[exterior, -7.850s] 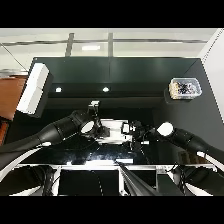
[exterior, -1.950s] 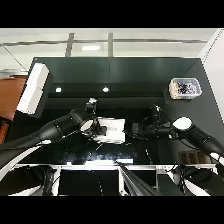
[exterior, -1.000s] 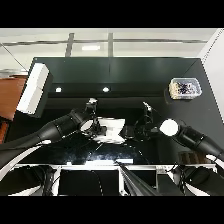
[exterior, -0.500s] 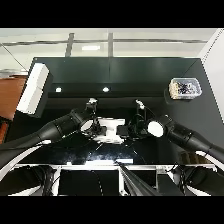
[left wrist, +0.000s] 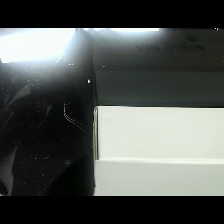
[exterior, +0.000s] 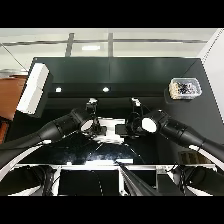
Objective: Fold the box and place the chain.
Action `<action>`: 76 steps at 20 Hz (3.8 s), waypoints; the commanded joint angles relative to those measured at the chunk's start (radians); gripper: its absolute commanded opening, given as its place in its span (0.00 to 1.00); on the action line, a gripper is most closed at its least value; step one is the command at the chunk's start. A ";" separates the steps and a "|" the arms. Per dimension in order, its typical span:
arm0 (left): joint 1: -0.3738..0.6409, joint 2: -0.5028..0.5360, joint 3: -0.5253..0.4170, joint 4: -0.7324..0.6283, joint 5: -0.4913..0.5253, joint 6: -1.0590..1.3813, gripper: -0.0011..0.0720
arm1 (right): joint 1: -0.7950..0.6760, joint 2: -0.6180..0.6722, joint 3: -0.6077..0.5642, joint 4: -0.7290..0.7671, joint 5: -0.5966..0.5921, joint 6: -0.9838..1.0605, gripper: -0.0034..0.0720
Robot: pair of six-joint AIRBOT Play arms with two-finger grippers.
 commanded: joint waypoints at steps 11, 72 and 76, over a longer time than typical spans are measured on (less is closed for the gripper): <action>0.000 0.000 -0.001 0.000 -0.005 0.001 0.05 | 0.085 -0.115 0.073 -0.069 0.075 0.068 0.45; -0.002 0.000 -0.001 -0.009 0.012 0.000 0.06 | 0.085 -0.244 0.197 -0.169 0.145 0.273 0.08; -0.002 0.000 -0.001 -0.012 0.013 0.000 0.05 | 0.085 -0.244 0.198 -0.169 0.145 0.253 0.09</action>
